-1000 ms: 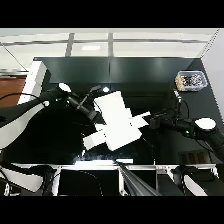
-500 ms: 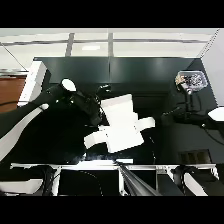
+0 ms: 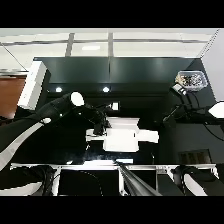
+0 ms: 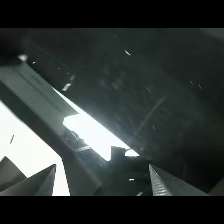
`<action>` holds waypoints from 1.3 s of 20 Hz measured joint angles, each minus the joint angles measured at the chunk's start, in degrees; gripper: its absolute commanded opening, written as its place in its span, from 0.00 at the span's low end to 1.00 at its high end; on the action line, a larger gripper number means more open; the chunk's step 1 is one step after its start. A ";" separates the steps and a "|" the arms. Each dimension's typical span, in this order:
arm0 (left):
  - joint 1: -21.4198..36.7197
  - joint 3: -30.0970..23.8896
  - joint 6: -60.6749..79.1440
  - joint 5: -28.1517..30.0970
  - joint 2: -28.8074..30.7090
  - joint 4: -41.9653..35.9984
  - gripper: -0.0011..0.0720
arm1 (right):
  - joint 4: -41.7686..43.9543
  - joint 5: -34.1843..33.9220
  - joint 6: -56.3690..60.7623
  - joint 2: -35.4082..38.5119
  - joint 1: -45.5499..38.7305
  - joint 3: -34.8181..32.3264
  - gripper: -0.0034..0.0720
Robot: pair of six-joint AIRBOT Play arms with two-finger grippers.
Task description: Fold the box and place the chain.
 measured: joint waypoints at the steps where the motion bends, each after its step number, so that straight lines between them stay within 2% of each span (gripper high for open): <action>1: -0.39 -0.11 0.63 1.11 -0.50 0.68 0.05 | -0.20 -0.85 -1.20 -0.04 1.05 -0.13 0.94; 5: -1.09 -0.33 0.46 4.31 -1.95 1.88 0.05 | -0.72 -2.86 -5.81 -0.15 3.61 -1.03 0.94; 14: -1.31 -0.39 -4.98 5.90 -2.60 1.70 0.05 | 1.60 -2.47 -13.64 -0.22 6.73 -6.69 0.94; 20: -1.31 -0.39 -5.73 6.25 -2.62 1.81 0.05 | 1.97 -4.15 -19.74 -0.61 14.05 -10.95 0.94; 26: -1.31 -0.39 -5.92 6.38 -2.69 1.84 0.05 | 2.10 -8.48 -21.90 -1.01 22.05 -11.82 0.94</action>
